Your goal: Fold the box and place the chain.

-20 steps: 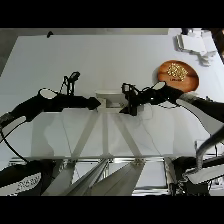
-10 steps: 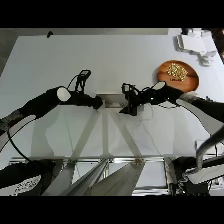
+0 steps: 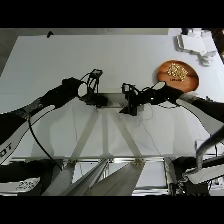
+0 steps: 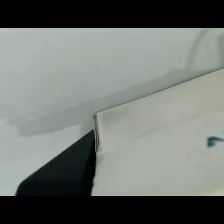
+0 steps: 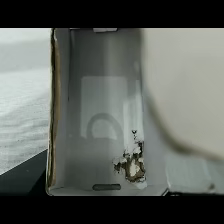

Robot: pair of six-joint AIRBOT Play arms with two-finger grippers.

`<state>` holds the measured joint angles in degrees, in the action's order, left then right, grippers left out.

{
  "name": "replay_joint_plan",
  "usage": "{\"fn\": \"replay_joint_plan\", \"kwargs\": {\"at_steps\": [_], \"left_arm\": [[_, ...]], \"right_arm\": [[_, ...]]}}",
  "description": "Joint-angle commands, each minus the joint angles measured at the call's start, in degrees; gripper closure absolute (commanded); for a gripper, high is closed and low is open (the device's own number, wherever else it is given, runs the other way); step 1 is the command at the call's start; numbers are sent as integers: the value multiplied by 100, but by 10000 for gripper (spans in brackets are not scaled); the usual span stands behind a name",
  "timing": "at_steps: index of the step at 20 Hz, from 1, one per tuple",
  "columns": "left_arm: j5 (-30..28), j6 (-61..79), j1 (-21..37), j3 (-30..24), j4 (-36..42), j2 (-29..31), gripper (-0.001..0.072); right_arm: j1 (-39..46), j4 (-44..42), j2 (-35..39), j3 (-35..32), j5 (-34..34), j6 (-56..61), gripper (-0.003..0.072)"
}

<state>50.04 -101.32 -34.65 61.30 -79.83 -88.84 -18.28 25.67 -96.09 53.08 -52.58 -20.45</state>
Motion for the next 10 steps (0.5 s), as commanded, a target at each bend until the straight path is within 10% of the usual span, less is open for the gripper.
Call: {"fn": "replay_joint_plan", "kwargs": {"at_steps": [1,3,6,10], "left_arm": [[345,-319,-118,122,-96,-181,529],[352,-332,-116,122,-57,-179,703],[361,-328,-107,122,-55,-173,702],[428,-92,-42,122,-2,52,312]], "right_arm": [[2,-4,2,4,2,4,330],[2,-4,2,4,4,4,330],[2,-4,2,7,4,4,330],[2,-4,2,4,4,4,330]]}}
